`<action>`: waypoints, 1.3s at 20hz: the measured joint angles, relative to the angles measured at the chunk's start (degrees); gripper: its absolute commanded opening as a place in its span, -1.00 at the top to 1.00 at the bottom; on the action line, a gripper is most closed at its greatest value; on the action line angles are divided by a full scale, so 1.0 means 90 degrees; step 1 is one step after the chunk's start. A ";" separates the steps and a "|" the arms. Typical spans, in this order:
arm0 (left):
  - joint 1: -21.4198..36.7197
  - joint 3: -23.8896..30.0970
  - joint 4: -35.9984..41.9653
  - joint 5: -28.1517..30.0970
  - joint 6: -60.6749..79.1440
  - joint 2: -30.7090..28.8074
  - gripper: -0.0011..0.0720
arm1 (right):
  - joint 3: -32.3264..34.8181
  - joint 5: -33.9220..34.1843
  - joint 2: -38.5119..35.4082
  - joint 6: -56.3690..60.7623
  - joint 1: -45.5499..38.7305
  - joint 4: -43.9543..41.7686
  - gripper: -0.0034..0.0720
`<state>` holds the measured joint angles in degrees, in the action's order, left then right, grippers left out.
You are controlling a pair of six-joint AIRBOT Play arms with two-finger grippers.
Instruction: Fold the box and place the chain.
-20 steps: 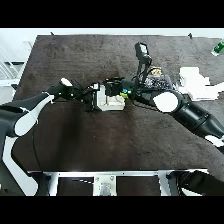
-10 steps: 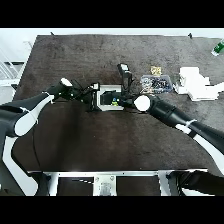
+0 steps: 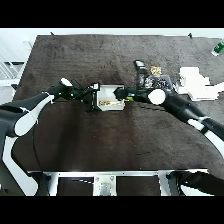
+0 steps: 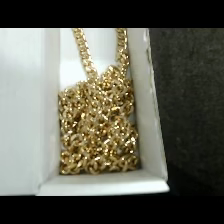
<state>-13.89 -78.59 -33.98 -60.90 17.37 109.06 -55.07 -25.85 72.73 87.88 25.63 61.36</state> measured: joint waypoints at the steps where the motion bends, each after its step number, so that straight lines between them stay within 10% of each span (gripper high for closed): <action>1: 0.0000 0.0000 -0.0002 -0.0002 -0.0002 0.0000 -0.19 | 0.0194 -0.0044 -0.0202 0.0005 -0.0226 0.0066 -0.24; 8: 0.0000 0.0000 0.0000 0.0000 0.0000 0.0000 -0.19 | 0.1236 0.0719 -0.0206 0.0600 -0.1613 0.0019 -0.24; 17: 0.0000 0.0000 0.0000 0.0000 0.0000 0.0000 -0.19 | 0.0126 0.1387 0.1690 0.0748 -0.1785 -0.0250 -0.09; 20: 0.0000 0.0000 0.0000 0.0000 0.0000 0.0000 -0.19 | -0.0250 0.1421 0.2132 0.0758 -0.1753 -0.0262 0.89; 26: 0.0000 0.0000 -0.0002 0.0005 0.0000 0.0000 -0.19 | -0.0495 0.0811 0.2001 0.0270 -0.1637 -0.0262 0.89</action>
